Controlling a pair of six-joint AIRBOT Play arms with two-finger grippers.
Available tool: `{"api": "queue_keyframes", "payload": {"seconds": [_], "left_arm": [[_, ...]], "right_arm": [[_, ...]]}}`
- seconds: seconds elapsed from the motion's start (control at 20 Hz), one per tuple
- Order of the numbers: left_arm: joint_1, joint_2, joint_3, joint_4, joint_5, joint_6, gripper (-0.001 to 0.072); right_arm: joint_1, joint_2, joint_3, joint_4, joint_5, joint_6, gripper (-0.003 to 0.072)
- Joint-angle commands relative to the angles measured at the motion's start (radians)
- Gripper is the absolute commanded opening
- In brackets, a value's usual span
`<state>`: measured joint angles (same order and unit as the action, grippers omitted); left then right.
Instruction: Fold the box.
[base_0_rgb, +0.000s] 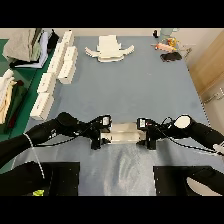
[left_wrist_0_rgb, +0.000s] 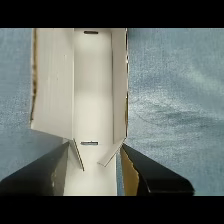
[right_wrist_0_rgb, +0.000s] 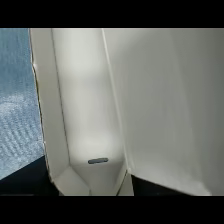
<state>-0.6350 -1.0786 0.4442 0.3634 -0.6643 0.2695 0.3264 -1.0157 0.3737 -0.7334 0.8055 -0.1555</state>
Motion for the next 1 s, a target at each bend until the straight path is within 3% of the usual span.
{"api": "queue_keyframes", "payload": {"seconds": [0.0,0.1,0.2,0.65,0.75,0.85,0.95], "left_arm": [[-0.005,-0.002,0.000,-0.003,0.047,0.003,0.0467],[-0.003,0.004,0.000,0.010,0.067,-0.058,0.0485],[0.015,0.016,-0.001,0.050,0.054,-0.104,0.0555],[0.042,0.047,-0.001,0.086,-0.046,-0.125,0.0553],[0.042,0.043,-0.001,0.085,-0.053,-0.125,0.0537],[0.042,0.043,-0.001,0.085,-0.048,-0.124,0.0391],[0.042,0.043,-0.001,0.085,-0.032,-0.124,0.0346]], "right_arm": [[0.000,0.001,0.000,0.000,-0.002,0.000,0.0509],[0.000,0.001,0.000,0.000,-0.002,0.000,0.0509],[0.000,0.001,0.000,0.000,-0.002,0.000,0.0510],[0.000,0.001,0.000,0.000,-0.002,0.000,0.0509],[0.000,0.001,0.000,0.000,-0.002,0.000,0.0509],[0.000,0.001,0.000,0.000,-0.002,0.000,0.0509],[0.000,0.001,0.000,0.000,-0.002,0.000,0.0509]]}}
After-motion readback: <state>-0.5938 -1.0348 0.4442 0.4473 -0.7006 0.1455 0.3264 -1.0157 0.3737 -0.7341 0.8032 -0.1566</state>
